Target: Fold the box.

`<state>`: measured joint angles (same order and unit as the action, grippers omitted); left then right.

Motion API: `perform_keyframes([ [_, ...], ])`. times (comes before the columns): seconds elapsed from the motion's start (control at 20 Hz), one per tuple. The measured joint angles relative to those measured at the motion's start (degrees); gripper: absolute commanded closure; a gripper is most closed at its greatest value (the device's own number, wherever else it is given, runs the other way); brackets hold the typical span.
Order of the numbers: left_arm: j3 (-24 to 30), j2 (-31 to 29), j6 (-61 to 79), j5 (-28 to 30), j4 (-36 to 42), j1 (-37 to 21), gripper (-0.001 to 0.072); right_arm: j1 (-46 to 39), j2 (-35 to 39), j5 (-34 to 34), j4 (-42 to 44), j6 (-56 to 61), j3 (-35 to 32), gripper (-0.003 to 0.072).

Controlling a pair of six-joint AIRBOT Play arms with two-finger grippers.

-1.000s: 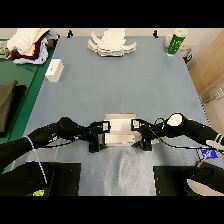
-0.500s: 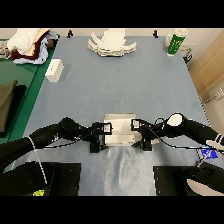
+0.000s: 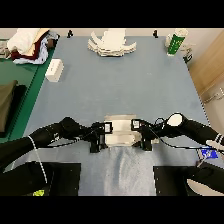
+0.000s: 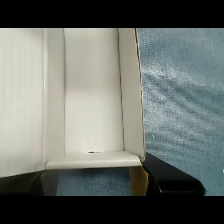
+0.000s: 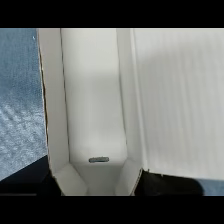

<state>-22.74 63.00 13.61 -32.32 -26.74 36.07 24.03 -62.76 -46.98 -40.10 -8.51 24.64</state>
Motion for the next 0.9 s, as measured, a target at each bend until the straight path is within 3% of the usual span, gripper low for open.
perform_keyframes([
  [0.9, 0.0, 0.0, 0.0, 0.7, -0.04, 0.02, 0.0231, 0.0, -0.02, 0.02, 0.02, -0.02, 0.0, 0.0234],
])
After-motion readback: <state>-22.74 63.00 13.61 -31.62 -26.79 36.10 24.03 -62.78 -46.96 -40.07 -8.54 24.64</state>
